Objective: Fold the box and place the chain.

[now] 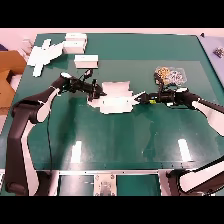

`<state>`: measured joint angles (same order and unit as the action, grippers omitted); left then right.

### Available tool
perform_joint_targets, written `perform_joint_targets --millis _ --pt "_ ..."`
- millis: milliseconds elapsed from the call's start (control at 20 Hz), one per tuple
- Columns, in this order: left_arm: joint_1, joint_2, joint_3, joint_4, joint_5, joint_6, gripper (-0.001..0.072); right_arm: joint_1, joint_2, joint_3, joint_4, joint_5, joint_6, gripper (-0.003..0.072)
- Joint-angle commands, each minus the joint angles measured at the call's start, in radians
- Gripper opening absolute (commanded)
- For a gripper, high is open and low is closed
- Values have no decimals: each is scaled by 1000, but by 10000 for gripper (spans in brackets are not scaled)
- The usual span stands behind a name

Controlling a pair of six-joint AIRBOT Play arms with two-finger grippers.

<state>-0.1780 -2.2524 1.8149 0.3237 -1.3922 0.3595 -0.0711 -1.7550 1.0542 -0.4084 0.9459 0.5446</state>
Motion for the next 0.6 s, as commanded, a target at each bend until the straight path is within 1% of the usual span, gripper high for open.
perform_joint_targets --millis 0,200,550 --pt "-1 -1 0 6 -8 15 17 1 0 0 0 1 23 9" --pt "-1 -1 0 6 -57 16 18 1 0 0 1 0 23 9" --pt "-1 -1 0 8 -55 15 19 1 0 0 0 -4 23 10"
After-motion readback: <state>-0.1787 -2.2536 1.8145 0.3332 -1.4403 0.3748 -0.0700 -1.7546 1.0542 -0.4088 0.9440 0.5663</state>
